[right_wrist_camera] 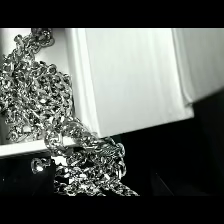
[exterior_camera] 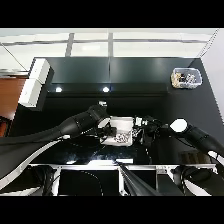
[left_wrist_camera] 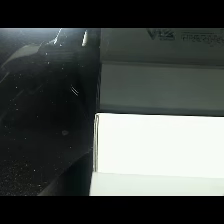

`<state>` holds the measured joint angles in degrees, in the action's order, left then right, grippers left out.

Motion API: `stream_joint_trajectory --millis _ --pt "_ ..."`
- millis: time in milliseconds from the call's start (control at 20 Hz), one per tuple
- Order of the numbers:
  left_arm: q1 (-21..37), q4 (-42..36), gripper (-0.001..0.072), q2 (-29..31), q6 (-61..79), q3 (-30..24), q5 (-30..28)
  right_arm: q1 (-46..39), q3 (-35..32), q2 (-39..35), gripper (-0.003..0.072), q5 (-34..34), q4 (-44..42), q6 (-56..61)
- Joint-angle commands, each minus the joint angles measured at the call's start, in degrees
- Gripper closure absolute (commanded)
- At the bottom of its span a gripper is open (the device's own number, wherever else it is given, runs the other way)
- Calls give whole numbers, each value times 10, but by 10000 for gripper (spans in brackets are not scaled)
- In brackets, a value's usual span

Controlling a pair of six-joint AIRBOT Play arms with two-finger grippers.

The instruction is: Fold the box and place the chain.

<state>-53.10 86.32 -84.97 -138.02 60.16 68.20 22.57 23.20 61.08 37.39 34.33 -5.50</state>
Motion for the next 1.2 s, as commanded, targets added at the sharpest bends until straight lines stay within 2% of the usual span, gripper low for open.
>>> stream_joint_trajectory --millis 0,500,600,650,700,750,800,950,1050,1150 --pt "0 0 677 0 0 0 0 1 1 8 -34 -2 -14 12" --pt "0 0 677 0 0 0 0 1 1 24 -34 -18 -7 12" --pt "0 0 677 0 0 0 0 1 1 24 218 -12 -7 14" --pt "0 0 677 0 0 0 0 1 1 24 223 -11 -7 15" --pt "0 0 677 0 0 0 0 1 1 24 330 -9 -7 17" --pt "0 0 677 0 0 0 0 1 1 24 541 -4 -7 20" --pt "0 0 677 0 0 0 0 0 3 23 679 4 -7 22" --pt "0 0 677 0 0 0 0 0 19 13 678 18 16 111" --pt "0 0 677 0 0 0 0 -4 35 -12 678 27 76 218" --pt "0 0 677 0 0 0 0 -18 64 -51 678 72 160 333"
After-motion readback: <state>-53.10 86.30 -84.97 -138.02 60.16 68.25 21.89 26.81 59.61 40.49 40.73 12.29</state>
